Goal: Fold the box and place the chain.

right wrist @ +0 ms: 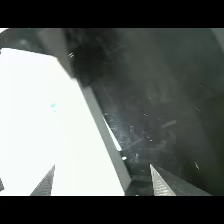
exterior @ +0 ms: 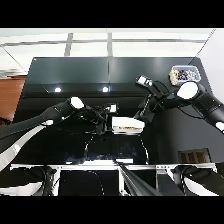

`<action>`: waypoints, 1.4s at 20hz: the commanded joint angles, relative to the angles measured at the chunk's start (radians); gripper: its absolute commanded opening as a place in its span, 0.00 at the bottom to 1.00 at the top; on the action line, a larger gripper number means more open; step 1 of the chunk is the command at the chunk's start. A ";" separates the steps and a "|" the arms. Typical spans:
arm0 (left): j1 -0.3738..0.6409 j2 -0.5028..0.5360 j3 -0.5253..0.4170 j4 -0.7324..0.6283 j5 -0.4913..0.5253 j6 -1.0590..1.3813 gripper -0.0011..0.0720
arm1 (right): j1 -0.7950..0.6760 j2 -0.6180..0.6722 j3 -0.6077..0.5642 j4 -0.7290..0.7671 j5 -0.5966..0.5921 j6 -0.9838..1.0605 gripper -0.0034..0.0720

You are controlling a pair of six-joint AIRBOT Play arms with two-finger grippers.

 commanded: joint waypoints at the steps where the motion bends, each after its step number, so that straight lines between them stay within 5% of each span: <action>1: 0.000 -0.001 0.000 0.001 0.013 0.000 0.62 | 0.013 -0.005 -0.017 0.005 0.021 -0.148 0.98; 10: 0.000 -0.001 0.000 0.001 0.012 0.000 0.62 | 0.012 -0.019 -0.020 0.054 0.109 -0.206 0.98; 16: 0.000 -0.001 0.000 0.001 0.012 0.000 0.62 | 0.012 -0.020 -0.047 0.048 0.049 -0.206 0.98; 17: 0.000 -0.001 0.000 0.001 0.012 0.000 0.62 | 0.012 -0.020 -0.058 0.047 0.053 -0.206 0.91; 18: 0.000 -0.001 0.000 0.001 0.012 0.000 0.62 | 0.012 -0.020 -0.066 0.047 0.064 -0.206 0.65; 19: 0.000 -0.001 0.000 0.001 0.012 0.000 0.62 | 0.012 -0.020 -0.071 0.048 0.074 -0.205 0.49; 28: 0.000 -0.001 0.000 0.001 0.012 0.000 0.62 | 0.012 -0.020 -0.074 0.050 0.064 -0.205 0.45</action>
